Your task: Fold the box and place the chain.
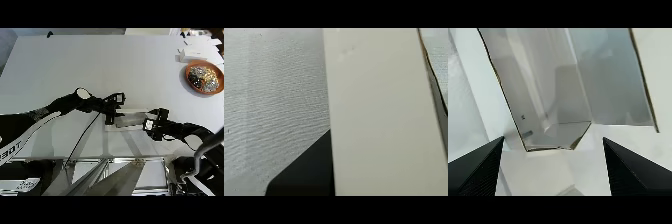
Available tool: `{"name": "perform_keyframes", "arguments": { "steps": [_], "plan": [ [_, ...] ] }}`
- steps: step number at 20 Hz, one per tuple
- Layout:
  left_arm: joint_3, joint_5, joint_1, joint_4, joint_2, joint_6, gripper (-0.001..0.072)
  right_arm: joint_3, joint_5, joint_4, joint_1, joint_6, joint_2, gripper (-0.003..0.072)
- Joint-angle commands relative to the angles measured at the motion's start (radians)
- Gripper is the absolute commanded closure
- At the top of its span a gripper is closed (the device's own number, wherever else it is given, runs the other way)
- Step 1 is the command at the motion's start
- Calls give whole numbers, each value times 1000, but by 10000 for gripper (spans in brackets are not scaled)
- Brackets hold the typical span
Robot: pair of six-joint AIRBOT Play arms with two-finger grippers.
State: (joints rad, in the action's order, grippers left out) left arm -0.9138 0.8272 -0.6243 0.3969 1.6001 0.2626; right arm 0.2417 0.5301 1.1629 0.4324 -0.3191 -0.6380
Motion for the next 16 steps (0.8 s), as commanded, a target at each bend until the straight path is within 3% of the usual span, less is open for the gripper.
{"name": "perform_keyframes", "arguments": {
  "steps": [1,12,16],
  "plan": [
    [0,0,-1,0,0,0,699,5,38,-186,-48,160,-34,2],
    [0,0,-1,0,0,0,699,60,207,-489,-244,487,-205,2],
    [0,0,-1,0,0,0,699,74,238,-498,-296,515,-262,2]
  ]
}}
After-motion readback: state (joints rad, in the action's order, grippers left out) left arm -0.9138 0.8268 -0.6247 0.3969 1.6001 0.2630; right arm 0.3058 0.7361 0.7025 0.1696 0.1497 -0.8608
